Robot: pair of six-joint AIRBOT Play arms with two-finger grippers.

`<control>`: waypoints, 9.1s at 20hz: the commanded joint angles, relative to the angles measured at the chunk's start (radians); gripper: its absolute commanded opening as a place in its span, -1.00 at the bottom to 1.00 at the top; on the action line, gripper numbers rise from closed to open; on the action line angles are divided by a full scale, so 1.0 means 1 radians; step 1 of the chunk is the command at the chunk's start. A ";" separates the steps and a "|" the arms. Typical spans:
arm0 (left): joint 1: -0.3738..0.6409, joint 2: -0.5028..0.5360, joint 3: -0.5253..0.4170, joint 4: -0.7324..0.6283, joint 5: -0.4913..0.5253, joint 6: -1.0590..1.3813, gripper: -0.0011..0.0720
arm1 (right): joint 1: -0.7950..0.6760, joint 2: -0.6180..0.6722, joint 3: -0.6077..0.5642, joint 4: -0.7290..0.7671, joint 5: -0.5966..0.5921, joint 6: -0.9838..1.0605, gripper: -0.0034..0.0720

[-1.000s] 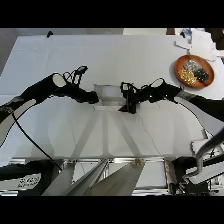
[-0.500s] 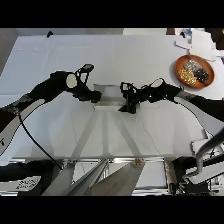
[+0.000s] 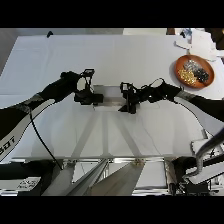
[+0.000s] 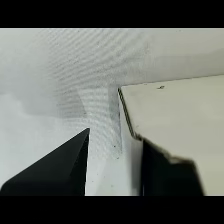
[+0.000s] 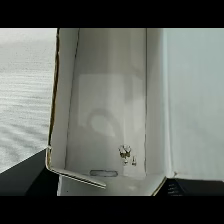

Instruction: Fold the box and place the chain.

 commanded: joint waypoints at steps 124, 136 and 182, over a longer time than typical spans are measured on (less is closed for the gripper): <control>0.380 -0.084 -0.236 -1.044 -0.045 2.571 0.11 | 0.000 0.000 0.000 0.001 0.001 0.000 0.05; 0.380 -0.084 -0.236 -1.044 -0.045 2.571 0.11 | -0.001 0.128 0.000 -0.186 -0.001 0.056 0.90; 0.380 -0.084 -0.236 -1.044 -0.048 2.572 0.11 | -0.002 0.175 0.063 0.023 0.113 0.708 -0.87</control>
